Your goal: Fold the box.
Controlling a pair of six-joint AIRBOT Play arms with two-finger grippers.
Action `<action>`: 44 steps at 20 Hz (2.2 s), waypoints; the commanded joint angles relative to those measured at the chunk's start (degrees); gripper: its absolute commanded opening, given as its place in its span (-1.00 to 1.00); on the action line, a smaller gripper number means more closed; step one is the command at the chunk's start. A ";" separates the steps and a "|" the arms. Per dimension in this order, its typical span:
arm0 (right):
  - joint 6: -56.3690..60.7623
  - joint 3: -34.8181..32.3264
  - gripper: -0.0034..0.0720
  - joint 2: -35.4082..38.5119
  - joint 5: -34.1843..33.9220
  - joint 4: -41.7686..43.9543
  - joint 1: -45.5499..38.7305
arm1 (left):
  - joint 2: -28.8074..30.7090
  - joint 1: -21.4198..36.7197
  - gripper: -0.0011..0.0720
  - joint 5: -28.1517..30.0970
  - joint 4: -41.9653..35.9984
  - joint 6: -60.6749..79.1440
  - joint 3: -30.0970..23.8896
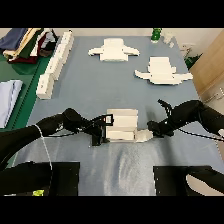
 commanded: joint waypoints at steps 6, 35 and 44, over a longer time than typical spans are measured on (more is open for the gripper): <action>-3.58 0.61 -0.05 0.52 -0.13 8.70 0.02 | 0.04 0.00 0.09 0.02 0.02 0.00 0.00; 44.74 16.39 0.19 -7.54 3.10 -33.09 35.65 | 0.04 0.00 0.09 0.02 0.02 0.00 0.00; 56.22 21.42 0.00 -16.55 0.48 -36.74 42.01 | 0.04 0.00 0.09 0.02 0.02 0.00 0.00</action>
